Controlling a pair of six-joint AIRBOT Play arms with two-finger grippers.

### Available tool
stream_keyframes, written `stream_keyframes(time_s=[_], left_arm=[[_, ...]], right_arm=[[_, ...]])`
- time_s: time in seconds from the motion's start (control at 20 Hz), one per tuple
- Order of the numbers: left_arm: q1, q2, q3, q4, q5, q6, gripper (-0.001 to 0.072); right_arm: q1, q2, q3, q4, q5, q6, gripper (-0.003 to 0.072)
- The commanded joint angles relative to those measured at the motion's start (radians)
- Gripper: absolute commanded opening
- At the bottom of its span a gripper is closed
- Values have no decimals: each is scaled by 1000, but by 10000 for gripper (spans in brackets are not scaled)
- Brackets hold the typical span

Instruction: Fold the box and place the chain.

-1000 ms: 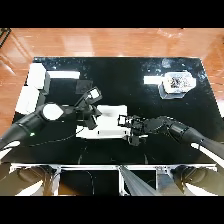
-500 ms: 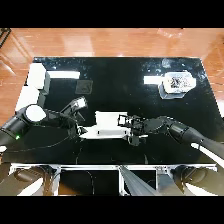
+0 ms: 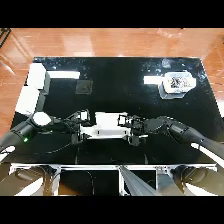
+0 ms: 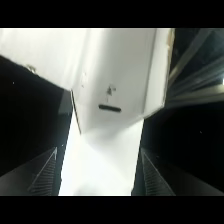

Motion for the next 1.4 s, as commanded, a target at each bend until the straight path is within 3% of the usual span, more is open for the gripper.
stream_keyframes(time_s=[0.0,0.2,0.25,0.3,0.55,0.7,1.0,1.3,1.35], left_arm=[[1,-50,-7,-116,25,121,594],[0,-70,-7,-130,11,155,582],[0,-70,-7,-130,0,155,488],[0,-70,-7,-131,-9,156,464],[-55,-70,-7,-131,11,159,441],[-69,-70,-5,-129,27,159,360],[-68,-69,18,-129,50,158,352],[-72,-70,18,-135,-38,158,346],[-72,-70,18,-135,-32,158,306]], right_arm=[[0,0,0,0,0,0,23],[0,0,0,0,0,0,22],[0,-1,0,0,0,0,23],[0,0,0,0,0,0,22],[0,-1,0,0,0,0,22],[0,0,0,0,0,0,22],[0,0,0,0,0,0,22],[0,0,0,0,0,0,22],[0,0,0,0,0,0,22]])
